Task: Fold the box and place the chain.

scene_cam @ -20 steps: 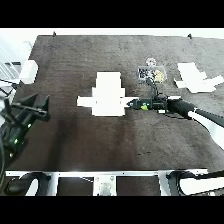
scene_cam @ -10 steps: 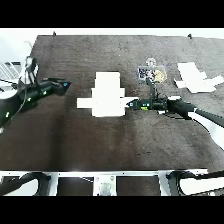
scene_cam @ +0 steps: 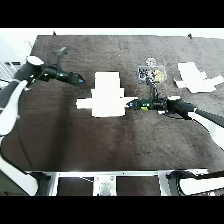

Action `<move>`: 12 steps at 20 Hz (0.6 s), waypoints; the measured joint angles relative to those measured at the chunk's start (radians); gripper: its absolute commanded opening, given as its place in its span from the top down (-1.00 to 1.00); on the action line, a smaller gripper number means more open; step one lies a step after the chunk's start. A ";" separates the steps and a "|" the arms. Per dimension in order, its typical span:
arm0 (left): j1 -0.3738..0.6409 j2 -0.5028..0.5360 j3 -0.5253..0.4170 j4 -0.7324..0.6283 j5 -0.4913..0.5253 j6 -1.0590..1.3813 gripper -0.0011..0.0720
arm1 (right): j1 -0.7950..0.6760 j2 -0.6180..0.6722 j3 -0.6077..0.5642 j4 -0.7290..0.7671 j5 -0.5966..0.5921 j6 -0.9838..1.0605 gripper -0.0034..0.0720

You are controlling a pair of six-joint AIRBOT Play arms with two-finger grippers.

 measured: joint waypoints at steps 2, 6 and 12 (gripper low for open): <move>-0.033 -0.085 0.116 0.060 -0.066 -0.075 -0.31 | 0.000 0.000 0.000 0.001 0.000 0.001 0.87; -0.080 -0.203 0.278 0.093 -0.137 -0.142 -0.31 | 0.000 0.000 0.000 0.001 0.000 0.004 0.87; -0.097 -0.278 0.348 0.034 -0.182 -0.160 -0.31 | 0.009 0.000 0.000 0.002 0.000 0.014 0.87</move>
